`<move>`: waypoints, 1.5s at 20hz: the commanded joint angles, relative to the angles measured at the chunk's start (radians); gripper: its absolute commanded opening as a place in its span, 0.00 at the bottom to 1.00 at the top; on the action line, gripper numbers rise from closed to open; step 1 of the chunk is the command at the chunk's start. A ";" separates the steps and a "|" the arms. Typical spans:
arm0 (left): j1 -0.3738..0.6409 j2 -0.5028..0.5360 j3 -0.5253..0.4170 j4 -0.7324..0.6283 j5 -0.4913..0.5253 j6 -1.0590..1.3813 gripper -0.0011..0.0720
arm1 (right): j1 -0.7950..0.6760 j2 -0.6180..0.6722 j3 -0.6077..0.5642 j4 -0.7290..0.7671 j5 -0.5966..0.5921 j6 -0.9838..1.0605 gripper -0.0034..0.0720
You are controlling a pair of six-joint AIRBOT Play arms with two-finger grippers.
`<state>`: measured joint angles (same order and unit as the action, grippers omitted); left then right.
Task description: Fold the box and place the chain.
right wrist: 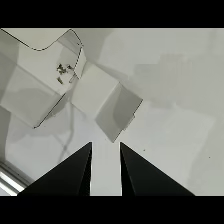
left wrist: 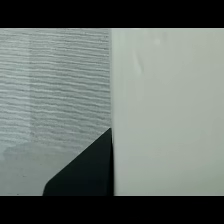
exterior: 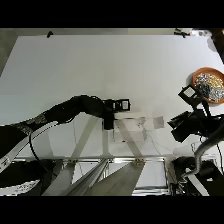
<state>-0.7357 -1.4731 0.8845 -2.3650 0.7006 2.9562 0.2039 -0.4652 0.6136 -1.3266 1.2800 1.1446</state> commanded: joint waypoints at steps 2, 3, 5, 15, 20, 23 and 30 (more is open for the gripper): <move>0.000 -0.001 0.001 0.002 -0.047 -0.005 0.02 | 0.000 -0.001 0.000 0.002 0.000 0.003 0.30; 0.001 -0.001 0.001 0.002 -0.063 -0.006 0.02 | 0.000 -0.001 0.000 0.002 0.000 0.003 0.30; 0.001 -0.001 0.001 0.004 -0.072 -0.004 0.02 | 0.000 -0.001 0.000 0.002 0.000 0.003 0.30; -0.002 -0.033 0.001 0.048 0.021 0.002 0.02 | 0.000 -0.001 0.000 0.002 -0.001 0.003 0.30; -0.002 -0.033 0.001 0.048 0.021 0.002 0.02 | 0.000 -0.001 0.000 0.002 -0.001 0.003 0.30; -0.002 -0.033 0.001 0.048 0.021 0.001 0.02 | 0.000 -0.001 0.000 0.002 -0.001 0.003 0.30; -0.002 -0.033 0.001 0.050 -0.011 -0.079 0.02 | 0.000 -0.001 0.000 0.002 -0.001 0.003 0.30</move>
<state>-0.7364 -1.5055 0.8856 -2.3169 0.7074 2.9150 0.2039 -0.4652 0.6136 -1.3243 1.2785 1.1473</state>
